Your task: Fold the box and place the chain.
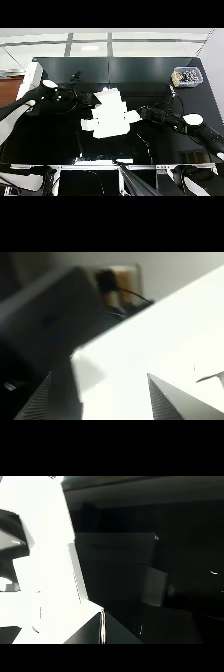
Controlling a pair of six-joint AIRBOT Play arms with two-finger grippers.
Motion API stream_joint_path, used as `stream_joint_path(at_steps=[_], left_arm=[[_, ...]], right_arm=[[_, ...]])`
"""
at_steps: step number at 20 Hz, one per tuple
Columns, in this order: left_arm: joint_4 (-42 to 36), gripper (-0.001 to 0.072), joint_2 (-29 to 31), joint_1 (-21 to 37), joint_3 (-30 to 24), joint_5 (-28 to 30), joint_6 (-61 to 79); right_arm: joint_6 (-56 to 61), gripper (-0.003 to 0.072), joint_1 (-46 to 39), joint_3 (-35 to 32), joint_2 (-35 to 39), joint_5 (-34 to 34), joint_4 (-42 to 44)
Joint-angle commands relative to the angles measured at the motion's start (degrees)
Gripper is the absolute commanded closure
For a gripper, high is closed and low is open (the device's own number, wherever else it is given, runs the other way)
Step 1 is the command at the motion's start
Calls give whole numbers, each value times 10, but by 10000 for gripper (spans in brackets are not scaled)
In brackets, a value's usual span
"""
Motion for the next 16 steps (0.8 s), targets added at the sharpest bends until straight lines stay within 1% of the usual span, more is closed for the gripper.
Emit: stream_joint_path(at_steps=[1,2,3,4,5,6,10,12,14,16], left_arm=[[-68,2,-72,-5,45,-160,85],[-83,4,-84,-7,48,-200,111],[-68,12,-89,-7,50,-214,119],[-32,39,-90,-7,53,-213,129],[0,101,-90,-7,56,-214,130],[23,127,-90,-7,60,-217,132],[11,317,-91,-7,63,-245,158],[10,324,-94,-9,63,-245,158],[7,464,-100,-9,63,-243,159],[7,492,-105,-9,63,-244,158]], right_arm=[[0,670,1,0,0,2,-2],[0,669,1,0,0,2,-2],[0,670,1,0,0,1,-3],[0,670,1,0,0,-1,-4],[0,669,1,0,0,-3,-4],[0,669,1,0,0,-3,-5],[0,669,1,0,0,-3,-14],[0,669,1,0,0,-2,-15],[0,670,1,0,0,-1,-16],[0,669,1,0,0,10,-21]])
